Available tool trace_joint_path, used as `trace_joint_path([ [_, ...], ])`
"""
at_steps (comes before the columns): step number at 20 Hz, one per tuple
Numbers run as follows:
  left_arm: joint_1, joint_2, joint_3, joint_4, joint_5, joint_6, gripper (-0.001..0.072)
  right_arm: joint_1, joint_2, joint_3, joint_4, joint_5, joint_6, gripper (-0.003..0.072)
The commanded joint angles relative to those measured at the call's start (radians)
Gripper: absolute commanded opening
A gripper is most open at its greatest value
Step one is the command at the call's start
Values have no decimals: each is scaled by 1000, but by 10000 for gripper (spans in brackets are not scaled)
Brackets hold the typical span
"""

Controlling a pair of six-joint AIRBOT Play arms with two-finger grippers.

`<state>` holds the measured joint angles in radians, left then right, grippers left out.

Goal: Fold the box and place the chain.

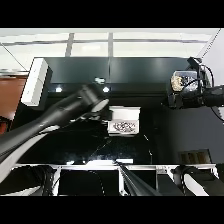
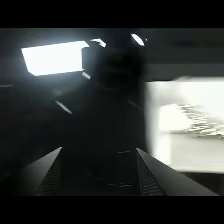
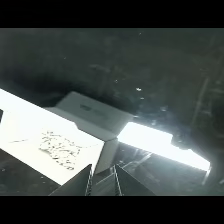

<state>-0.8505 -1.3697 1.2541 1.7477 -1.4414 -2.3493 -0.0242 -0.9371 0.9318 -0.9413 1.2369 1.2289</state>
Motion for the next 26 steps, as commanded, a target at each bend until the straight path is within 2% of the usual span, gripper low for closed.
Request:
trace_joint_path([
  [1, 90, 243, -219, 113, 3, 11, 543, -1, 1, 0, -61, -20, 1, 164],
  [3, 224, 427, -426, 44, 131, 14, 543, -1, 1, 0, -90, -19, 1, 164],
  [4, 304, 513, -527, -34, 236, 47, 543, -1, 1, 0, -96, -19, 1, 164],
  [5, 396, 597, -632, -174, 398, 165, 543, -1, 1, 0, -99, -19, 1, 164],
  [7, 513, 709, -806, -563, 701, 637, 541, -1, 1, 0, -111, -23, 1, 164],
  [8, 524, 739, -864, -732, 780, 912, 541, -1, 1, 0, -117, -25, 1, 164],
  [9, 523, 747, -895, -831, 818, 1091, 541, -1, 1, 0, -117, -26, 2, 164],
  [10, 516, 740, -909, -904, 847, 1267, 541, 0, 1, 0, -116, -26, 3, 164],
  [12, 492, 706, -907, -938, 872, 1574, 554, 0, 1, 0, -114, -25, 6, 164],
  [13, 475, 684, -907, -938, 887, 1732, 694, 0, 1, 0, -114, -26, 11, 164],
  [16, 400, 597, -904, -938, 1010, 2028, 711, 0, 1, 0, -114, -29, 41, 164],
  [20, 296, 459, -851, -946, 1108, 2096, 704, 0, 1, 0, -114, -31, 91, 164],
  [23, 232, 424, -838, -977, 1222, 2085, 703, 0, 1, -1, -114, -57, 128, 164],
  [26, 185, 416, -838, -1035, 1227, 2080, 707, 0, 1, -1, -115, -68, 140, 163],
])
